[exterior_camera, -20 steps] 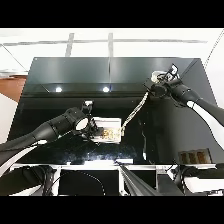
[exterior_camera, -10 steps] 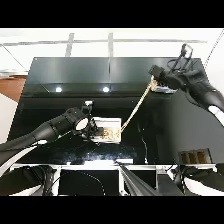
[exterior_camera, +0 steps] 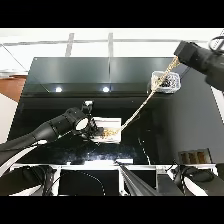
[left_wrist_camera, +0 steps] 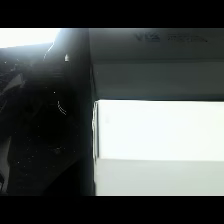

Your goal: Fold the box and place the chain.

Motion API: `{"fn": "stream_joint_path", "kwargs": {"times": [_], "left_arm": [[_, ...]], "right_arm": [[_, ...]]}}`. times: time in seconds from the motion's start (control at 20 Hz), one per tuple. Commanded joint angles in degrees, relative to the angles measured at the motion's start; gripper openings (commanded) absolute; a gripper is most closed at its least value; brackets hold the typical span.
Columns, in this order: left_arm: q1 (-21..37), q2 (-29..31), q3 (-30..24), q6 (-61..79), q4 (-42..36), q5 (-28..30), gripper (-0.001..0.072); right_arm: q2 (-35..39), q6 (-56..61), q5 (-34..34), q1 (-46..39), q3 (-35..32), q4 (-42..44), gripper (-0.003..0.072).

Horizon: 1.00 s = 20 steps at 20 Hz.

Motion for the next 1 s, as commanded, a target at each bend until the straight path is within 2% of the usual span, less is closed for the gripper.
{"fn": "stream_joint_path", "kwargs": {"times": [0.0, 0.1, 0.2, 0.3, 0.5, 0.65, 0.95], "left_arm": [[0.0, -0.02, 0.02, 0.02, 0.02, -0.07, 0.0034], [0.0, -0.02, 0.02, 0.02, 0.02, -0.09, 0.0034], [0.0, -0.02, 0.02, 0.02, 0.0, -0.11, 0.0034], [0.0, -0.02, 0.02, 0.02, 0.02, -0.13, 0.0034], [0.0, -0.02, 0.02, 0.02, 0.02, -0.07, 0.0034], [0.0, -0.02, 0.02, 0.02, 0.02, 0.02, 0.0034], [0.0, -0.02, 0.02, 0.02, 0.04, 0.22, 0.0034]], "right_arm": [[5.7, -15.63, -12.98, -0.02, 0.59, 15.76, 0.0024], [6.34, -24.0, -17.84, 0.0, 0.59, 29.77, 0.0024], [6.34, -30.62, -19.91, 0.17, 0.66, 44.06, 0.0024], [6.34, -34.69, -19.82, 2.49, 0.85, 52.43, 0.0024], [6.16, -34.64, -19.15, 12.04, 0.9, 54.23, 0.0024], [6.12, -33.97, -14.38, 17.9, 0.9, 54.25, 0.0024], [2.58, -33.99, -12.81, 23.32, 0.9, 52.15, 0.0024]]}}
